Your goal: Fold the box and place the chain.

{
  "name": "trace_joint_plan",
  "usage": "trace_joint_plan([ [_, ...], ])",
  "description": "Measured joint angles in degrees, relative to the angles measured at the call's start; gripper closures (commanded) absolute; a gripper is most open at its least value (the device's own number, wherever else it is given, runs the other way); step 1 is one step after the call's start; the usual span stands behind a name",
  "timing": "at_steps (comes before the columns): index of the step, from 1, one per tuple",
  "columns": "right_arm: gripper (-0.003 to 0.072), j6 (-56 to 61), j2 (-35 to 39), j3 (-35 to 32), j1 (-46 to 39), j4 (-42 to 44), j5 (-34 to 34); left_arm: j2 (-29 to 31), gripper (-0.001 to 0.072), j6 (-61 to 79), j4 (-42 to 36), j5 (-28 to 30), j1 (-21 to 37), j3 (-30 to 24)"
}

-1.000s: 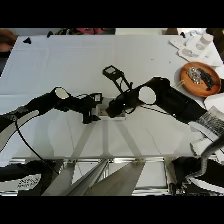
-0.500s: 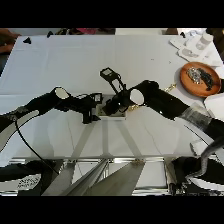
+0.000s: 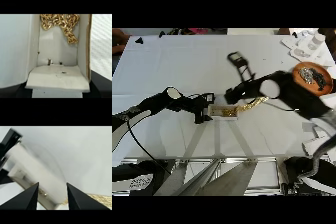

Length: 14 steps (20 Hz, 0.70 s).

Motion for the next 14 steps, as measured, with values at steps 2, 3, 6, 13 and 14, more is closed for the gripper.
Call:
trace_joint_plan([
  [2, 0.0326, 4.66, 1.66, 0.00, -4.63, -4.83, 3.34, 0.00, 0.0266, 0.00, 0.00, 0.00, 0.02, 0.00],
  [3, 0.0317, 7.54, 1.90, -0.02, -6.99, -7.54, 5.44, 0.00, 0.0266, 0.00, 0.00, 0.02, 0.02, 0.00],
  [6, 0.0177, 15.34, 0.76, -0.07, -13.46, -14.32, 10.25, 0.00, 0.0266, 0.00, 0.00, 0.00, 0.02, 0.00],
  [13, 0.0125, 34.69, -6.99, -0.07, -16.83, -18.38, 13.94, 0.00, 0.0266, 0.00, -0.02, 0.00, 0.02, 0.00],
  [14, 0.0125, 37.00, -8.33, -0.07, -16.61, -18.75, 13.60, 0.00, 0.0266, 0.00, 0.00, 0.00, 0.00, 0.00],
])
